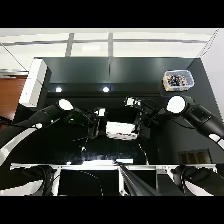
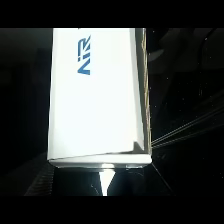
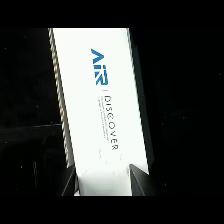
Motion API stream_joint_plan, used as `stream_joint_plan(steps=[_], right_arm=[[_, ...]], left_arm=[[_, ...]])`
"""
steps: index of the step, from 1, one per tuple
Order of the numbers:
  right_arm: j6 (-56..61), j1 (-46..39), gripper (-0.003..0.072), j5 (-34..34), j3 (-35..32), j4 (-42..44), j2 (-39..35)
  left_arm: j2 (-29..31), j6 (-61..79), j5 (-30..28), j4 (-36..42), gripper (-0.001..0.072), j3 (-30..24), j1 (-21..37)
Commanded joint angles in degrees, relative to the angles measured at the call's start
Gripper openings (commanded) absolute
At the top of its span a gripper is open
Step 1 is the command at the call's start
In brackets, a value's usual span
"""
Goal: Fold the box and place the chain.
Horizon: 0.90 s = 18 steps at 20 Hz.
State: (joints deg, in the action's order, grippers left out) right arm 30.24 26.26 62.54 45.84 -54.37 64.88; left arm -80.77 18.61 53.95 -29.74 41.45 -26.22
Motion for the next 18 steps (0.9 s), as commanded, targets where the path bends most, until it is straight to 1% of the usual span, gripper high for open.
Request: stream_joint_plan(steps=[1,4,8,13,14,18], right_arm=[[0.09,0.42,0.0322,0.48,-0.02,-1.4,0.04],[0.07,0.42,0.0313,0.66,-0.02,-1.38,0.04],[0.09,0.42,0.0322,2.93,-0.02,-1.6,0.04],[0.09,0.42,0.0325,2.91,-0.02,-1.84,0.04],[0.09,0.42,0.0395,2.91,-0.02,-1.84,0.04],[0.09,0.42,0.0397,2.75,-0.02,-1.81,0.04]], left_arm=[[0.0,-0.02,-0.02,0.0,0.0355,0.02,0.0],[0.0,-0.02,-0.02,0.0,0.0354,0.02,0.0],[0.0,-0.02,-0.02,0.0,0.0355,0.02,0.0],[0.0,-0.02,-0.02,-0.02,0.0355,0.02,0.0],[0.0,-0.02,0.0,0.0,0.0355,0.02,0.0],[0.0,-0.02,-0.02,0.0,0.0355,0.02,0.0]])
